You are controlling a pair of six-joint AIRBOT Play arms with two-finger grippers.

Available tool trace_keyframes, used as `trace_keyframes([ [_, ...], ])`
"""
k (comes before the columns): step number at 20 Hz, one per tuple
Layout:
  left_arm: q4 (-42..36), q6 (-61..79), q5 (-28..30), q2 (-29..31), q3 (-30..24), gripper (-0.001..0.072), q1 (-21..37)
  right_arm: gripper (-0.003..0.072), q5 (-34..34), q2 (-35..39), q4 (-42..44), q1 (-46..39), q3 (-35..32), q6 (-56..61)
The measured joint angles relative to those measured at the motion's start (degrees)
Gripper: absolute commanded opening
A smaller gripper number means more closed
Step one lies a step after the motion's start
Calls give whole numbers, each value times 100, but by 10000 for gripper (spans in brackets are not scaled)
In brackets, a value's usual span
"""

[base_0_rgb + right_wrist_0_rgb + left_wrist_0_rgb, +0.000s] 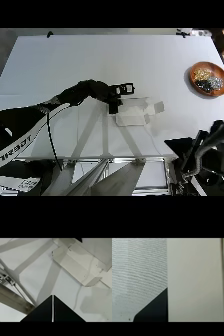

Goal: Fold the box and place the chain.

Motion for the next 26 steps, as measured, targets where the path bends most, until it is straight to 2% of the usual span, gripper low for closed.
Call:
trace_keyframes([
  [5, 4, 0, -7, -2, -2, 14, 0, 15, -638, -157, -529, 15, -479, -1384],
  [6, 7, 0, -9, -2, -2, 14, 0, 51, -767, -247, -616, 52, -522, -1650],
  [7, 7, 0, -9, 0, -2, 14, -2, 165, -977, -365, -695, 94, -584, -1926],
  [8, 9, 0, -9, 0, -2, 14, 0, 329, -1209, -505, -765, 138, -667, -2190],
  [9, 9, 0, -11, 0, -2, 14, 0, 447, -1521, -704, -789, 208, -787, -2472],
  [10, 11, 0, -13, 0, -2, 14, -2, 486, -1851, -933, -796, 284, -909, -2741],
  [11, 13, 0, -13, -2, -2, 14, -2, 487, -2214, -1224, -811, 380, -1038, -3042],
  [13, 13, 0, -15, -2, -2, 14, 0, 581, -2848, -1882, -846, 542, -1198, -3574],
  [17, 15, 0, -17, 0, -2, 14, -2, 605, -3858, -3123, -1056, 678, -1329, -4221],
  [18, 15, 2, -17, 0, -2, 14, -2, 670, -4048, -3344, -1095, 684, -1342, -4295],
  [20, 15, 0, -17, 0, -2, 14, -2, 695, -4389, -3709, -1097, 629, -1357, -4446],
  [23, 17, 0, -17, -2, -2, 14, -2, 696, -4734, -4063, -654, 391, -1368, -4981],
  [26, 17, 2, -20, -2, -2, 14, -2, 696, -4673, -4216, 138, 103, -1370, -5810],
])
